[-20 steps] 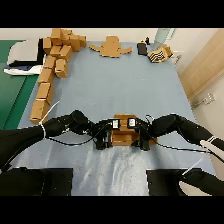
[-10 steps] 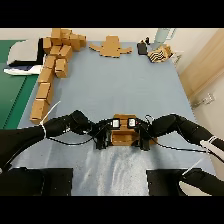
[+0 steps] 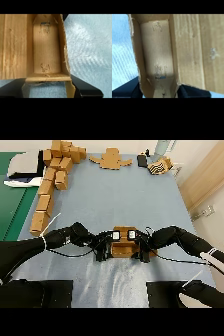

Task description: Fold the box.

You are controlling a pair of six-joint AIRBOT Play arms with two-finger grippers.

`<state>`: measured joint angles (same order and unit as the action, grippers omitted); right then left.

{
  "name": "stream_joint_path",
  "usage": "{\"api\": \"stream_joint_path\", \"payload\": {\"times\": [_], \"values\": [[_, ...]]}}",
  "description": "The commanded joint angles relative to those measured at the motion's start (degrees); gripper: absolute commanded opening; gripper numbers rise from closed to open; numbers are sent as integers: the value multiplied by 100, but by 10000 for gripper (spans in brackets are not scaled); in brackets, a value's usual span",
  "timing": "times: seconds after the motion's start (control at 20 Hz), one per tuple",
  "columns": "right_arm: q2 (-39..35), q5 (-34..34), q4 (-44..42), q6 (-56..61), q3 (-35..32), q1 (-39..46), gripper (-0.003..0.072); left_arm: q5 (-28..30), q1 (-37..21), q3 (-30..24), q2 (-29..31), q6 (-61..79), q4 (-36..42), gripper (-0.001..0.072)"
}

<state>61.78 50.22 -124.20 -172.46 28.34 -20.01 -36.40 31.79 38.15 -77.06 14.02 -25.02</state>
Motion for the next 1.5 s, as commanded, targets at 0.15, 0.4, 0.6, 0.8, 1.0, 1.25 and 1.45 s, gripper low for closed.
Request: {"api": "stream_joint_path", "payload": {"times": [0.15, 0.4, 0.6, 0.8, 1.0, 1.25, 1.45], "values": [[0, 2, 9, 0, 4, 0, 464, -9, 2, -2, 2, 7, -4, 524], [0, 0, 11, 0, 4, 0, 465, -11, 2, -2, 2, 7, -4, 525], [0, 136, -33, 2, 4, 0, 465, -11, 2, 0, 2, 7, -4, 524], [-9, 227, -101, 90, 35, 2, 720, -11, 2, -2, 2, 7, -4, 524], [-382, 313, 409, 1187, 181, 2, 720, -13, 2, -2, 2, 7, -4, 524], [-1080, 763, 1401, 2107, 184, 2, 720, -13, 2, 0, 2, 7, -4, 524], [-1871, 807, 1574, 3088, 184, 2, 720, -13, 2, 0, 2, 7, -4, 524]]}}
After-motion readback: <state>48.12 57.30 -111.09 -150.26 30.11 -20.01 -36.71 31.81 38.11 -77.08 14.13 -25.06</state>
